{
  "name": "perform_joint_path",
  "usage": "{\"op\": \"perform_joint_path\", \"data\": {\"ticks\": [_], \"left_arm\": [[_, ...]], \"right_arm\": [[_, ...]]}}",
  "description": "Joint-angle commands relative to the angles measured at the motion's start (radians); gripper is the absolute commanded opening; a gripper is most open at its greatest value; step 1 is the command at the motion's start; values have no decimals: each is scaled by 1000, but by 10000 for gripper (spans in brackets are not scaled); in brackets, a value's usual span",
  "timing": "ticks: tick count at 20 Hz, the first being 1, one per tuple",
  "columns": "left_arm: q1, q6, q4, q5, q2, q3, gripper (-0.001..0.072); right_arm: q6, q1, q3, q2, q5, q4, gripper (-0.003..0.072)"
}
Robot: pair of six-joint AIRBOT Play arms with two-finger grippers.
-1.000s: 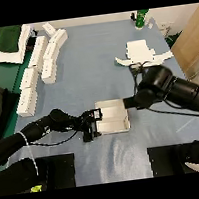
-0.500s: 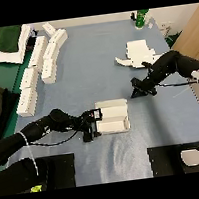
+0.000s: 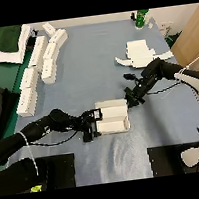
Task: Fold the box.
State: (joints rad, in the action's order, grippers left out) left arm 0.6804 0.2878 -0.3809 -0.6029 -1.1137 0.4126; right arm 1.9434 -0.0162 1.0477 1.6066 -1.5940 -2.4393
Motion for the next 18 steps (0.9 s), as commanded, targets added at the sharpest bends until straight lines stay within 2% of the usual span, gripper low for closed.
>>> {"op": "perform_joint_path", "data": {"ticks": [1, 6, 9, 12, 15, 18], "left_arm": [[-1, 0, 0, 0, 0, 1, 479], [-1, 0, 0, 1, 0, 1, 479], [-1, 0, 0, 1, 0, 1, 479], [-1, 0, 0, 0, 0, 1, 479], [-1, 0, 0, 1, 0, 1, 479], [-1, 0, 0, 0, 0, 1, 479]], "right_arm": [[98, 64, 2, -42, -48, -10, 0], [153, 134, 0, -172, -4, 26, 1], [153, 236, 0, -277, 151, 198, 2], [168, 354, -18, -382, 319, 284, 2], [171, 484, -92, -475, 466, 348, 2], [170, 597, -198, -553, 560, 375, 2]]}}
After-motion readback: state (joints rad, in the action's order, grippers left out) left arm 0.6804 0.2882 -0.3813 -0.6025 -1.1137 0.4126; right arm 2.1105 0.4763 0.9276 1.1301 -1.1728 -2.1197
